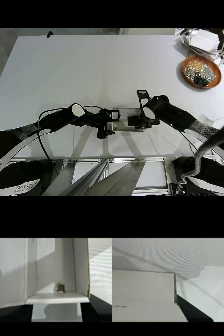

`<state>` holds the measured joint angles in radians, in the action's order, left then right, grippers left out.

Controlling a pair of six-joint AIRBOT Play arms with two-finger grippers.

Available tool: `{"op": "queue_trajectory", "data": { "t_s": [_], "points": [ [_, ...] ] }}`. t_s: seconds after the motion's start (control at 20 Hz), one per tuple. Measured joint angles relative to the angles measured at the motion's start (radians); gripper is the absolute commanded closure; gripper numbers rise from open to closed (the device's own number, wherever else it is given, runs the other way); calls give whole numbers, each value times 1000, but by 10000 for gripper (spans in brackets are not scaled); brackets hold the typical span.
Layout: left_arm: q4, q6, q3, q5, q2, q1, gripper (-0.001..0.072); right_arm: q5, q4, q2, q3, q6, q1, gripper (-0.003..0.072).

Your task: Fold the box and place the chain.

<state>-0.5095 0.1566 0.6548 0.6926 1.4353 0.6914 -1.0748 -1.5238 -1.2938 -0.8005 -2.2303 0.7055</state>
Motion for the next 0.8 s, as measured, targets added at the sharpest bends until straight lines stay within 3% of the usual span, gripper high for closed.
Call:
{"op": "queue_trajectory", "data": {
  "t_s": [0.05, 0.2, 0.3, 0.35, 0.45, 0.6, 0.7, 0.8],
  "points": [
    [0, 0, 0, 0, 0, 0, 397, -6, -6, -1, 0, -8, 1, 671],
    [1, -2, 0, 0, 0, 0, 397, -4, -12, -3, 7, -21, 5, 668],
    [0, 0, 0, 0, 0, 0, 397, 19, -13, -5, 28, -22, 11, 416],
    [-2, 2, 0, 0, 0, 0, 397, 3, -7, -6, 36, -22, 15, 374],
    [0, 1, 0, 0, 0, 0, 397, 26, -6, -5, 44, -22, 19, 378],
    [0, 1, 0, 0, 0, 0, 397, 42, -8, -5, 50, -22, 23, 588],
    [0, 0, 0, 0, 0, 0, 397, 45, -14, -5, 53, -24, 23, 675],
    [0, 0, 0, 0, 0, 0, 397, 48, -15, -4, 54, -22, 23, 676]
  ]
}}
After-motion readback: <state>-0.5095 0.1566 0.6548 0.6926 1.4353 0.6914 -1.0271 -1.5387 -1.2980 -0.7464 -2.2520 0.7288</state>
